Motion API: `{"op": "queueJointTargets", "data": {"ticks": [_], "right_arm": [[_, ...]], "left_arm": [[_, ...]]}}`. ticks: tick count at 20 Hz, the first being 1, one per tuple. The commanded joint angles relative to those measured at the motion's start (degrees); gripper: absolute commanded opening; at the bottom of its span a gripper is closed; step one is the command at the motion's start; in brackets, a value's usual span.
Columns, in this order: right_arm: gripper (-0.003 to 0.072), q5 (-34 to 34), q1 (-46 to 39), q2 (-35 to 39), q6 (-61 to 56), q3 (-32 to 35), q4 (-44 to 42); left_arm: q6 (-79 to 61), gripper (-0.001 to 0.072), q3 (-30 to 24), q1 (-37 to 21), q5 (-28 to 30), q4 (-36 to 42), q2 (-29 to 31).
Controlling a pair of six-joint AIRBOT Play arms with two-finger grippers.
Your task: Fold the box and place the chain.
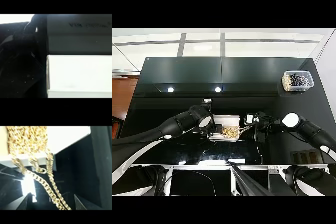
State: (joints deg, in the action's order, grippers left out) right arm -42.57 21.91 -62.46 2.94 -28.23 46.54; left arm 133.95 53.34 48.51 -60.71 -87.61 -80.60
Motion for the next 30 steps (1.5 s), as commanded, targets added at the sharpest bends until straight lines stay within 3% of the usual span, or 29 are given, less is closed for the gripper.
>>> {"op": "queueJointTargets", "data": {"ticks": [1, 3, 5, 6, 10, 11, 12, 14, 18, 25, 30], "right_arm": [[0.0706, 1.95, 0.15, -2.14, 2.12, 0.04, 0.00], [0.0705, 1.95, 0.17, -3.04, 2.10, 0.04, 0.00], [0.0457, 1.95, 0.17, -3.39, 2.08, 0.04, 0.00], [0.0407, 1.90, 0.17, -3.41, 2.08, 0.04, 0.02], [0.0399, 1.90, 0.15, -3.41, 1.25, 0.04, 0.02], [0.0211, 1.70, 0.15, -3.41, 0.52, 0.04, 0.02], [0.0070, 1.53, 0.15, -3.41, 0.26, 0.04, 0.04], [0.0065, 1.25, 0.15, -3.30, -0.70, 0.00, 0.02], [0.0063, -1.40, -0.28, 0.63, -17.42, -1.86, 1.27], [0.0063, -17.90, -2.38, 16.87, -33.70, -9.90, 0.68], [0.0063, -22.56, -2.36, 19.15, -37.94, -14.71, -14.80]], "left_arm": [[0.02, 0.0032, 0.02, -0.04, 0.11, -0.02, -0.04], [0.02, 0.0032, 0.02, -0.02, 0.11, -0.02, -0.04], [0.02, 0.0032, 0.02, -0.02, 0.11, -0.02, -0.04], [0.02, 0.0032, 0.02, -0.02, 0.11, -0.02, -0.04], [0.02, 0.0032, 0.02, -0.02, 0.11, -0.02, -0.04], [0.04, 0.0032, 0.02, -0.02, 0.11, 0.00, -0.04], [0.04, 0.0032, 0.02, -0.02, 0.11, 0.00, -0.04], [0.04, 0.0032, 0.02, -0.02, 0.11, 0.00, -0.04], [0.02, 0.0032, 0.02, -0.02, 0.09, 0.00, -0.04], [0.02, 0.0032, 0.02, -0.02, 0.22, -0.02, -0.04], [0.04, 0.0032, 0.02, -0.02, 0.22, -0.02, -0.04]]}}
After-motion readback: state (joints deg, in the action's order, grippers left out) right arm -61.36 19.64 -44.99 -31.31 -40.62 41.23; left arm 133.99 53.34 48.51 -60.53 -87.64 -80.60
